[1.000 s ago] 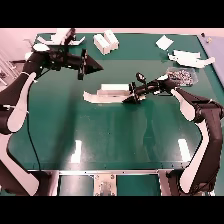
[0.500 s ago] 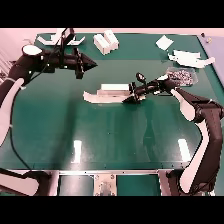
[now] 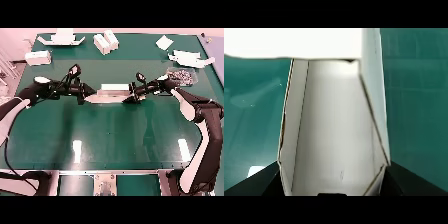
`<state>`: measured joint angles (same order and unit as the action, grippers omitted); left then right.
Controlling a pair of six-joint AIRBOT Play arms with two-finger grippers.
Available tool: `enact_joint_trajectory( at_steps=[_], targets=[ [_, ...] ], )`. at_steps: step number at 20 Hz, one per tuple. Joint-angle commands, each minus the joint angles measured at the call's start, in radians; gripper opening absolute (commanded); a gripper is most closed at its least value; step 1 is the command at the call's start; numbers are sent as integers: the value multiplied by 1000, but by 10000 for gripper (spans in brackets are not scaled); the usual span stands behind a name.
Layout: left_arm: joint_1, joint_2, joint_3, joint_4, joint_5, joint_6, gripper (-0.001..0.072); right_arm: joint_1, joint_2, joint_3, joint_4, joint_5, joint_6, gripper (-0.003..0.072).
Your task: Fold the box and place the chain.
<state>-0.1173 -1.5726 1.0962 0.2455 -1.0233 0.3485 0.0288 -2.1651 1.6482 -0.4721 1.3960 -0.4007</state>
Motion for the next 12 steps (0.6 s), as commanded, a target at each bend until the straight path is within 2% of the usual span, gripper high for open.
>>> enact_joint_trajectory(
  at_steps=[1, 3, 6, 12],
  targets=[
    [2, -10, -66, -76, 21, 77, 23, 1, 0, 1, 0, 1, 0, 474],
    [2, -43, -66, -135, 22, 106, 23, 0, 0, 1, 0, 1, 0, 474],
    [-10, -84, -66, -242, 79, 180, 23, 0, 0, 1, 0, 1, 0, 474],
    [-133, -95, -11, -265, 241, 226, 23, 1, 0, 1, 0, 0, 0, 474]
  ],
)
